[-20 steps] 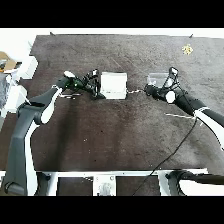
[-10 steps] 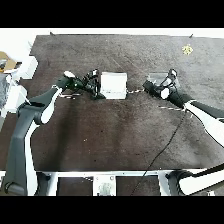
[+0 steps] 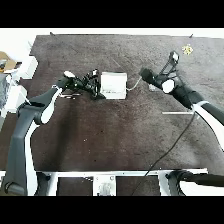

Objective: Fold the box and place the chain.

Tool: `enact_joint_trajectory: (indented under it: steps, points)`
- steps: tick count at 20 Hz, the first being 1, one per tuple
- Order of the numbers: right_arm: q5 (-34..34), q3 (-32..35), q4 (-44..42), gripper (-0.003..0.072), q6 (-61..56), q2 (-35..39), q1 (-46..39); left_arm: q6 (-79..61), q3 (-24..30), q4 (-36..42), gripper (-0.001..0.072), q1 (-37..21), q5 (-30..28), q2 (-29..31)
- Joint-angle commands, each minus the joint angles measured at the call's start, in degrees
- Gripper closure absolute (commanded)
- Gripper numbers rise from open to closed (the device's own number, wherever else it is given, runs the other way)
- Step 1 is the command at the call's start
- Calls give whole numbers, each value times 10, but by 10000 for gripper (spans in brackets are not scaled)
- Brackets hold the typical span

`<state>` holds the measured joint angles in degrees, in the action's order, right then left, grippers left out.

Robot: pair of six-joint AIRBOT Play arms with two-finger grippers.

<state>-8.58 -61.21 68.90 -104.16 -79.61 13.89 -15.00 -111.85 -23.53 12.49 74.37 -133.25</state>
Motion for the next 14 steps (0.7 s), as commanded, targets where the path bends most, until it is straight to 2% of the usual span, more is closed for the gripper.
enact_joint_trajectory:
  steps: [1,6,8,11,14]
  points:
    - [0,-16,34,684,29,99,52,0,0,0,306,0,0,0]
    - [34,-75,46,684,31,102,136,0,0,0,306,0,0,0]
    - [51,-76,46,684,29,87,164,0,0,0,306,0,0,0]
    - [34,-73,45,684,13,39,184,0,0,0,306,0,0,0]
    - [25,-37,45,683,-17,-4,180,0,0,0,306,0,0,0]
